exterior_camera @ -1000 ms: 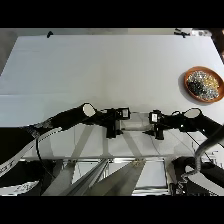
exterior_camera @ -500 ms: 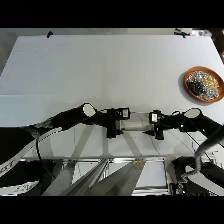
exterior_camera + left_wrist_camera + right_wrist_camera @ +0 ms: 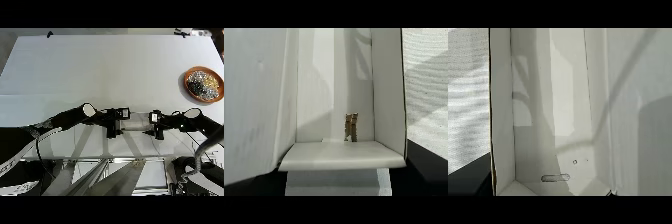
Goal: Fold the box and place the chain.
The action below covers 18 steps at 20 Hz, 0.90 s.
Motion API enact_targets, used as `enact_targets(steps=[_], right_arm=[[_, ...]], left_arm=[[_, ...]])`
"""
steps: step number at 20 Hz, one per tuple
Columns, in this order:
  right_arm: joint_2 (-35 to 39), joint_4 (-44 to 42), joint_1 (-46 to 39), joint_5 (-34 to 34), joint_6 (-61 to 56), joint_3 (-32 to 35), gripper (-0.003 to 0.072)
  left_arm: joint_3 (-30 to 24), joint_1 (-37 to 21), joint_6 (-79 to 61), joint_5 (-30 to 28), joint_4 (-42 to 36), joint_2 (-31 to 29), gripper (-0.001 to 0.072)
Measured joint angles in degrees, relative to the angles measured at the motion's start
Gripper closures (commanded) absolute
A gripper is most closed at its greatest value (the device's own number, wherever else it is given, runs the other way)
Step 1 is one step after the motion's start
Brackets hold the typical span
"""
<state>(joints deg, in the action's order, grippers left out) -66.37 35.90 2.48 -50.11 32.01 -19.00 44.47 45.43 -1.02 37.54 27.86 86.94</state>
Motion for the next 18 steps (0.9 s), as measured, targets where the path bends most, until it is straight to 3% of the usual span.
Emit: enact_targets(steps=[18], right_arm=[[-0.04,-4.17,-0.04,-7.02,-0.24,0.02,0.0328]], left_arm=[[-0.02,0.00,-0.04,0.20,0.13,0.02,0.0393]])
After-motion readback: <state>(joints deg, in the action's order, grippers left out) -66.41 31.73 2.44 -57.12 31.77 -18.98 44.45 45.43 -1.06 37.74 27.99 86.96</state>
